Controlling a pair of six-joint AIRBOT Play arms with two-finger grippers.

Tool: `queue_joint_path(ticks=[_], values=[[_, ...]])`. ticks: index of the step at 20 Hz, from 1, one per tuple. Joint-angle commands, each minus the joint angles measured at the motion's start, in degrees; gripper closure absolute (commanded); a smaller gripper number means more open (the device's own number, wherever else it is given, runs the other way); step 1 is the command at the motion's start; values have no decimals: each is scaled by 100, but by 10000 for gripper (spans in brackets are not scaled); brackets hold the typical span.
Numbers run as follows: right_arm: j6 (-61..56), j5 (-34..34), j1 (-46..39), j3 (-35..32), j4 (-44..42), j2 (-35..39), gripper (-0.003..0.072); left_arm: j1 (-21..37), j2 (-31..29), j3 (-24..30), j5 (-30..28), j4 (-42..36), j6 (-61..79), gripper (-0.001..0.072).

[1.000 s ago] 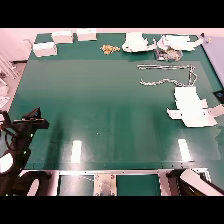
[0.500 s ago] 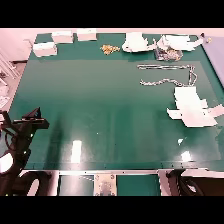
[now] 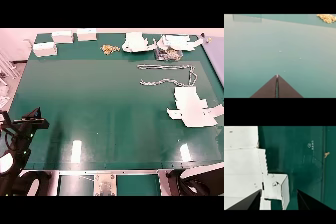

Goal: Fold the box and place the chain.

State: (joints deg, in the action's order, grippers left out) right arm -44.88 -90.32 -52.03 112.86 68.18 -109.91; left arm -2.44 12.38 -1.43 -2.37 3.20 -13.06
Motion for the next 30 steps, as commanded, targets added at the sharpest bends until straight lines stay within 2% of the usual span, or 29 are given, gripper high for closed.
queue_joint_path(ticks=[1, 12, 14, 17, 22, 27, 30], values=[[31, -306, 170, 188, 332, -426, 150, 4, -4, 2, -2, 0, 0, 688], [59, -415, 87, 184, 507, -772, 171, 4, -4, 0, -2, 0, 0, 688], [179, -490, 87, 184, 411, -863, 213, 4, -4, 0, -2, 0, 0, 688], [221, -782, 85, 184, 129, -984, 215, 4, -4, 0, -2, 0, 0, 688], [249, -1032, 72, 184, 127, -1108, 215, 4, -4, 0, -2, 0, 0, 688], [555, -1115, 72, 184, -160, -1193, 309, 4, -4, 0, -2, 0, 0, 688], [656, -1248, 72, 184, -284, -1259, 309, 4, -4, 0, -2, 0, 0, 688]])
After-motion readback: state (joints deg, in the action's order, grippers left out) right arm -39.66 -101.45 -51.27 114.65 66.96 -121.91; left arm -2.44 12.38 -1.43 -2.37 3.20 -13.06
